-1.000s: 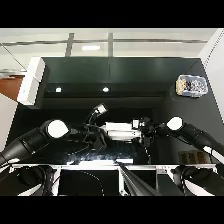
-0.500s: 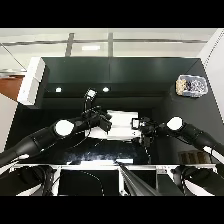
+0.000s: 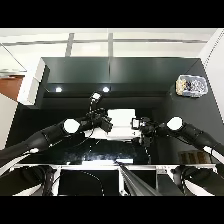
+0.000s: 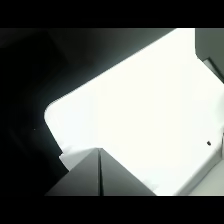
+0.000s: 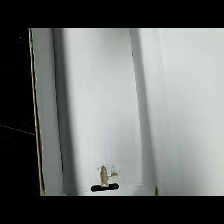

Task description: Fold the box and place the chain.

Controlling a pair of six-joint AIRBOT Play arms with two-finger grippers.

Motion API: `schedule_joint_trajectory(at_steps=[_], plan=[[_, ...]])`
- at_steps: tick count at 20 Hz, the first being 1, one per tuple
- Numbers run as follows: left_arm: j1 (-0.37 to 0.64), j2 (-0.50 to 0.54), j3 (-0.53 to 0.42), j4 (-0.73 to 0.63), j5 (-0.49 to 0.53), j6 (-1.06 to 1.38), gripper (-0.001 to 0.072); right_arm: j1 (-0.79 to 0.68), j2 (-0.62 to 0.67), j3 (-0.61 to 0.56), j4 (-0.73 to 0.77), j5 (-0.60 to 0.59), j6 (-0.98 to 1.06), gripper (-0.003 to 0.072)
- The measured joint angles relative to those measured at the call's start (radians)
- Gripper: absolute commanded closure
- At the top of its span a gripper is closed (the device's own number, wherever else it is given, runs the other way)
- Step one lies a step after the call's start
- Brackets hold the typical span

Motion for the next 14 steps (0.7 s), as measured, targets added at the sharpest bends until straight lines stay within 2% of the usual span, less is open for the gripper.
schedule_joint_trajectory(at_steps=[1, 2, 3, 4, 5, 10, 12, 14], plan=[[0.013, 0.01, 0.008, 0.03, -0.024, 0.0, 0.0672, 0.0, 0.0, 0.0, 0.0, 0.0, 0.0, 0.0212], [0.032, 0.024, 0.018, 0.059, -0.056, 0.0, 0.0628, 0.0, 0.0, 0.0, 0.0, 0.0, 0.0, 0.0212], [0.058, 0.042, 0.028, 0.086, -0.089, 0.001, 0.0422, 0.0, 0.0, 0.0, 0.0, -0.001, 0.0, 0.0212], [0.09, 0.066, 0.037, 0.116, -0.125, 0.0, 0.0057, 0.0, 0.0, 0.0, 0.0, -0.001, -0.001, 0.0212], [0.124, 0.09, 0.042, 0.146, -0.174, 0.0, 0.0001, 0.0, 0.0, 0.0, -0.001, -0.001, -0.003, 0.0212], [0.323, 0.182, 0.054, 0.333, -0.486, 0.011, 0.0003, 0.0, 0.0, 0.0, -0.001, -0.001, -0.003, 0.0212], [0.364, 0.187, 0.053, 0.381, -0.612, 0.126, 0.0004, 0.0, 0.0, 0.0, -0.001, -0.001, -0.002, 0.0212], [0.372, 0.182, 0.042, 0.404, -0.682, 0.309, 0.0004, 0.0, 0.0, 0.0, 0.0, -0.001, -0.001, 0.0212]])
